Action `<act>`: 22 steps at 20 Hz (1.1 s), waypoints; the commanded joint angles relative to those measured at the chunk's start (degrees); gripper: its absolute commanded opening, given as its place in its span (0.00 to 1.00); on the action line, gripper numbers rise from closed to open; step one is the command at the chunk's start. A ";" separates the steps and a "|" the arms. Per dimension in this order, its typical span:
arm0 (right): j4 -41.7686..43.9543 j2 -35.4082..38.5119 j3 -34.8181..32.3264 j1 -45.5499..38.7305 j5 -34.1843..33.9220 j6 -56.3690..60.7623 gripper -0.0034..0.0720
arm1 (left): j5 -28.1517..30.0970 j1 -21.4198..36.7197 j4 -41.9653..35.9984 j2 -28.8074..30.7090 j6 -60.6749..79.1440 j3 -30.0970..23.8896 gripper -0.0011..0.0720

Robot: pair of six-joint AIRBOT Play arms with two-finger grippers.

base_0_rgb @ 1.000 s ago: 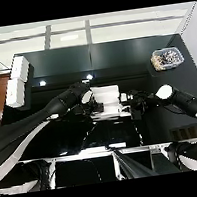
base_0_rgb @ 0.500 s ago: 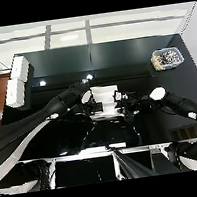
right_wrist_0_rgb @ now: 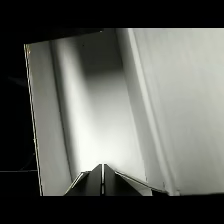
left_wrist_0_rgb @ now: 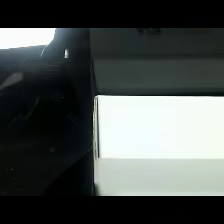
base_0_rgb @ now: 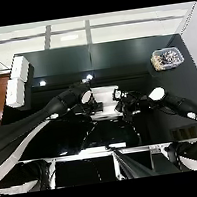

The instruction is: Fold the box and place the chain.

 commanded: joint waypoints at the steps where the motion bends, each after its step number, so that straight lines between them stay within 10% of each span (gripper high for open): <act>1: -4.09 1.18 0.50 -1.49 -0.17 19.37 0.07 | -0.22 0.07 0.20 -0.02 0.04 0.02 0.05; 5: -20.44 8.11 5.44 -13.60 12.33 51.23 0.07 | -0.92 0.26 0.20 -0.02 0.04 0.02 0.05; 11: -23.10 11.39 -0.15 -37.64 16.63 74.40 0.07 | -0.90 0.26 0.17 -0.02 0.04 0.02 0.05; 22: 4.63 -1.05 -4.11 -18.80 15.45 60.02 0.07 | -0.90 0.26 0.17 -0.02 0.04 0.02 0.05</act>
